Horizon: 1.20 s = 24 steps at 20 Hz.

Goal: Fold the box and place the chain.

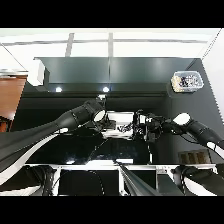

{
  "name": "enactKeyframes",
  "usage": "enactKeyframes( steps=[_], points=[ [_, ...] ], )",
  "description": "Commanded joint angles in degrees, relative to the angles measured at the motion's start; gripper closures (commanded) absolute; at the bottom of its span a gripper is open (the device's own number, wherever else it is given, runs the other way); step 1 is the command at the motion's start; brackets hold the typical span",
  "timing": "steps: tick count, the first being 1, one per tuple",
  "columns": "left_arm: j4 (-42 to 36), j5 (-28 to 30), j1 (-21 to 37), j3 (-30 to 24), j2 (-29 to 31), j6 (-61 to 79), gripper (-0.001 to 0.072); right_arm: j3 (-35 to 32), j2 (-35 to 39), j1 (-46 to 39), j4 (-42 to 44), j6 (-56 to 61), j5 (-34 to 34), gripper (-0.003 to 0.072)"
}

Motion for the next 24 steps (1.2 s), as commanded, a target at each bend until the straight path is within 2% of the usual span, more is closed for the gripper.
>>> enactKeyframes(
  steps=[1, 4, 5, 7, 9, 10, 15, 19, 21, 24],
  points=[
    [0.00, 0.02, 0.00, 0.00, 0.00, 0.02, 0.0678, 0.00, -0.50, 0.09, 0.13, -0.63, -0.31, -0.0023],
    [0.00, 0.02, 0.00, 0.00, 0.00, 0.02, 0.0678, 0.00, -0.50, 0.09, 0.13, -0.61, -0.31, -0.0022],
    [0.00, 0.02, 0.00, 0.00, 0.00, 0.02, 0.0678, 0.00, -0.50, 0.07, 0.11, -0.46, -0.31, 0.0034],
    [-0.02, 0.00, 0.00, 0.00, 0.00, 0.02, 0.0678, 0.00, -0.50, 0.07, 0.07, 0.04, -0.31, 0.0291],
    [-0.02, -0.02, 0.00, 0.00, 0.00, 0.02, 0.0678, 0.00, -0.50, 0.07, 0.07, 0.52, -0.11, 0.0628],
    [-0.02, -0.02, 0.00, 0.00, 0.00, 0.02, 0.0678, 0.02, -0.48, 0.07, 0.11, 1.03, -0.13, 0.0682],
    [0.00, 0.00, 0.00, 0.00, 0.00, 0.02, 0.0678, 0.02, 0.92, -0.74, -0.98, 14.34, 0.35, 0.0682],
    [-0.02, 0.00, 0.00, 0.00, 0.00, 0.02, 0.0678, 1.97, 7.04, -0.90, -9.60, 32.20, 3.10, 0.0682],
    [-0.02, 0.00, 0.00, 0.00, 0.00, 0.02, 0.0678, 5.11, 9.92, -0.90, -13.90, 42.45, 8.22, 0.0681],
    [-0.02, 0.00, 0.00, 0.00, 0.00, 0.02, 0.0678, 10.67, 13.33, -0.90, -14.16, 49.31, 16.15, 0.0680]
  ],
)
